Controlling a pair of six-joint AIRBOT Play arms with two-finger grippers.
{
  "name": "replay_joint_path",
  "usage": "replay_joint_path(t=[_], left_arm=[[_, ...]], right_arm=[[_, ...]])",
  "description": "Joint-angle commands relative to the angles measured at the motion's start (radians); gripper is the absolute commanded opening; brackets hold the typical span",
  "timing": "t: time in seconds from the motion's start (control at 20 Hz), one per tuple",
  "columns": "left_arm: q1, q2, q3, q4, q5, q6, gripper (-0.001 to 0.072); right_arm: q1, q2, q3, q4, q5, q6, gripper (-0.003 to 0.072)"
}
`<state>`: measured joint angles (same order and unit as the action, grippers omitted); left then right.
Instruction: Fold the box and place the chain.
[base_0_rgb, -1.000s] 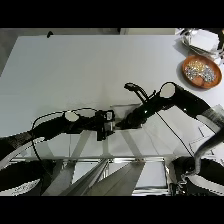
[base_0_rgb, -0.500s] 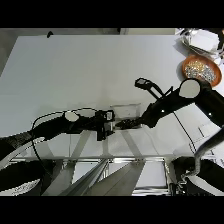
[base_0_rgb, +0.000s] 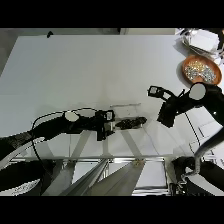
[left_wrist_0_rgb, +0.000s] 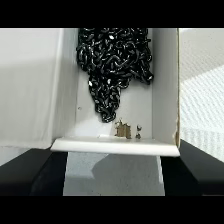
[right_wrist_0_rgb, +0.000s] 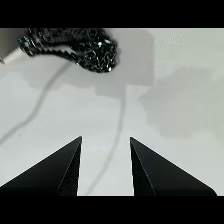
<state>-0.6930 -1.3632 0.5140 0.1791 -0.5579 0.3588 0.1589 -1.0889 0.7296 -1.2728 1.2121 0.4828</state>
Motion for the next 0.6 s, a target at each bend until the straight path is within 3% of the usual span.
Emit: replay_joint_path(t=[0.0,0.25,0.4,0.55], left_arm=[[0.000,0.000,0.000,0.000,0.000,0.000,0.0252],[0.000,0.000,0.000,0.000,0.000,0.000,0.0253],[0.000,0.000,0.000,0.000,0.000,0.000,0.0253],[0.000,0.000,0.000,0.000,0.000,0.000,0.0252]], right_arm=[[-0.020,-0.027,-0.090,0.002,-0.137,-0.319,0.0344],[-0.020,-0.027,-0.179,0.187,-0.319,-0.495,0.0344],[-0.020,-0.027,-0.187,0.358,-0.316,-0.632,0.0344],[-0.009,-0.028,-0.188,0.394,-0.296,-0.647,0.0340]])
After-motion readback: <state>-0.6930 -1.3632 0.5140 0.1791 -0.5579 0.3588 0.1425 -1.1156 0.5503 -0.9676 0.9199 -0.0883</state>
